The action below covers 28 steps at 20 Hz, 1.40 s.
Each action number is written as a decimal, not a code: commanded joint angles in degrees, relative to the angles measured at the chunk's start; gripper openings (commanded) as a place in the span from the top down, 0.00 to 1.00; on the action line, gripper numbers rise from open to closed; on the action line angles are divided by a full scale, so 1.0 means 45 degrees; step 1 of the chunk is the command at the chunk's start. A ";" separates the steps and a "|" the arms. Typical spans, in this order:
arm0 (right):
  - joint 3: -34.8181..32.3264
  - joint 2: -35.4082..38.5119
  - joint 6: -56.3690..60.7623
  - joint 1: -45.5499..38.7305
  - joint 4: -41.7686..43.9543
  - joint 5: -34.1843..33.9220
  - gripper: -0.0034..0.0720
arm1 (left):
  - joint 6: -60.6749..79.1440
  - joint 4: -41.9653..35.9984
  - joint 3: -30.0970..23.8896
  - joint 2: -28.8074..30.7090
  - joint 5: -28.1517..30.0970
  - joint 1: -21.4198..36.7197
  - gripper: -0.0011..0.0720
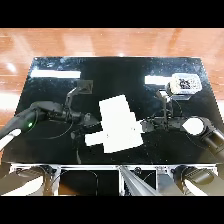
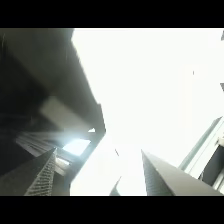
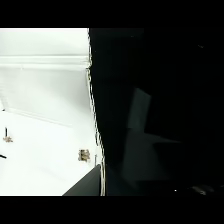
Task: Fold the box and place the chain.
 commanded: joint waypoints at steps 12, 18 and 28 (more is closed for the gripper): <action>-0.0015 0.0005 0.0097 0.0010 0.0228 0.0277 0.89 | 0.2263 -0.0282 0.4760 -0.6203 0.5095 -0.0461 0.12; -0.0015 0.0005 0.0097 0.0010 0.0228 0.0291 0.90 | 0.3361 -0.0272 0.4799 -0.6207 0.5217 -0.0549 0.14; -0.0015 0.0005 0.0107 0.0010 0.0253 0.0495 0.90 | 0.3060 -0.0019 0.4799 -0.6207 0.4668 -0.0777 0.80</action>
